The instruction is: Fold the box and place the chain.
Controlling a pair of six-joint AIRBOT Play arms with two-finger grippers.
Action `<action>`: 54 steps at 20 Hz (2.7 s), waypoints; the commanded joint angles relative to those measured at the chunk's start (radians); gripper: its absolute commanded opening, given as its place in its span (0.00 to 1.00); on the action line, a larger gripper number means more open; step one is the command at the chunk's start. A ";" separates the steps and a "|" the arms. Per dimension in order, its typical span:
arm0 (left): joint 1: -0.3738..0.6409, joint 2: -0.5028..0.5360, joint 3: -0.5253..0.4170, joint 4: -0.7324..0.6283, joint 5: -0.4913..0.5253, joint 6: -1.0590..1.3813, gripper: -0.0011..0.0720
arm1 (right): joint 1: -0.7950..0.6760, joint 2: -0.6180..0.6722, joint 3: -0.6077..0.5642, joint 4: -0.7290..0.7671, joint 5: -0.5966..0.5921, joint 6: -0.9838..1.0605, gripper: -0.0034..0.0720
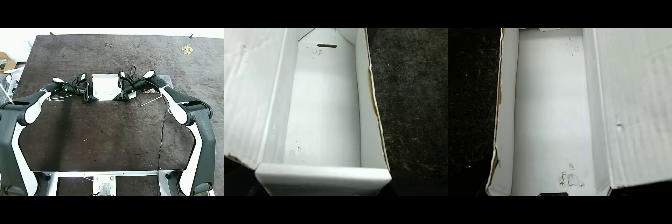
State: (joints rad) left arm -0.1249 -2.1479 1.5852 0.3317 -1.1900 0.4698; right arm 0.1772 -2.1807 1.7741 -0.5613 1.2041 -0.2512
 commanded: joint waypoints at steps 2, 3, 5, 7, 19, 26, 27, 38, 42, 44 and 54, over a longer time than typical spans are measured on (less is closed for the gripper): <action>0.001 -0.001 0.000 0.000 0.004 0.002 0.41 | 0.001 0.000 0.000 0.001 0.001 0.000 0.62; 0.001 -0.001 0.000 0.000 0.004 0.002 0.41 | 0.001 0.000 0.000 0.001 0.001 0.000 0.62; 0.001 -0.001 0.000 0.000 0.004 0.002 0.40 | 0.001 0.000 0.000 0.001 0.001 0.000 0.62; 0.001 -0.001 0.000 0.000 0.004 0.002 0.41 | 0.001 0.000 0.000 0.001 0.001 0.001 0.62; 0.001 -0.001 0.000 0.000 0.004 0.002 0.41 | 0.000 0.016 0.000 -0.005 0.009 0.039 0.95; 0.001 -0.001 0.000 0.000 0.004 0.002 0.41 | -0.002 0.079 0.000 -0.264 0.015 0.180 0.95; 0.001 -0.001 0.000 0.000 0.004 0.002 0.40 | -0.003 0.093 0.000 -0.299 0.015 0.203 0.95; 0.001 -0.001 0.000 0.000 0.004 0.002 0.41 | -0.056 0.217 0.000 -0.045 0.128 0.301 0.07; 0.001 -0.001 0.000 0.000 0.004 0.002 0.40 | -0.040 0.207 0.000 0.112 0.039 0.301 0.05; 0.001 -0.001 0.000 0.000 0.004 0.002 0.40 | -0.026 0.187 0.002 0.140 -0.027 0.301 0.05; 0.001 -0.001 0.000 -0.002 0.004 0.001 0.41 | -0.022 0.023 0.134 0.088 -0.058 0.335 0.05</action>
State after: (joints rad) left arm -0.1246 -2.1490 1.5856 0.3309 -1.1858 0.4706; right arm 0.1551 -2.1193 1.8862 -0.4374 1.1473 0.0784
